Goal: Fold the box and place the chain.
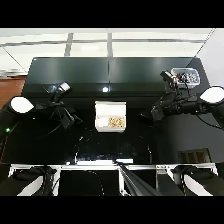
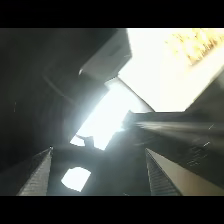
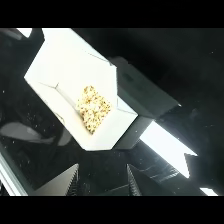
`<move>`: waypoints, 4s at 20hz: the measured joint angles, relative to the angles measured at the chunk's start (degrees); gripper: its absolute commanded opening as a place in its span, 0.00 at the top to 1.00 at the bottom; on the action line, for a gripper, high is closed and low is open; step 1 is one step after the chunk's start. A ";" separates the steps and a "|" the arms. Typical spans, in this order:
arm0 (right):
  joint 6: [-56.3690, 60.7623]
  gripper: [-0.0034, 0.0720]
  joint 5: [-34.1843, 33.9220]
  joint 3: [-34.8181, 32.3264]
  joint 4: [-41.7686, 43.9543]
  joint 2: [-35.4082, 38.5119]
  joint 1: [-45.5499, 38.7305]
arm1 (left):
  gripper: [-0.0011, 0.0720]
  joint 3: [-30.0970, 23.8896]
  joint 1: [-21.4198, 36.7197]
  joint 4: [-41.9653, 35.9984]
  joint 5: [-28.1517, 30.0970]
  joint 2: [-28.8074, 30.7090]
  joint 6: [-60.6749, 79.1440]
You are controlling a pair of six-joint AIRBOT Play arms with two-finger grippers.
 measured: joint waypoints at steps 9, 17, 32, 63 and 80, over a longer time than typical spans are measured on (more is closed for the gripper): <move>2.27 0.47 -2.60 0.00 0.02 0.00 0.00 | 0.01 2.27 -5.03 -11.02 3.91 -16.02 37.94; 2.45 0.47 -3.48 0.00 0.02 0.00 0.00 | 0.01 2.86 -7.13 -13.14 3.91 -20.24 43.17; 2.47 0.47 -3.91 0.02 0.02 0.00 0.00 | 0.01 2.89 -8.50 -15.28 2.91 -22.84 43.36; -6.75 0.00 -20.94 6.38 10.88 -17.27 13.84 | 0.44 2.99 -10.43 -17.97 4.26 -22.84 43.32; -32.11 0.00 -6.80 8.28 -5.18 -14.73 20.06 | 0.44 2.99 -10.43 -17.97 4.35 -22.84 43.32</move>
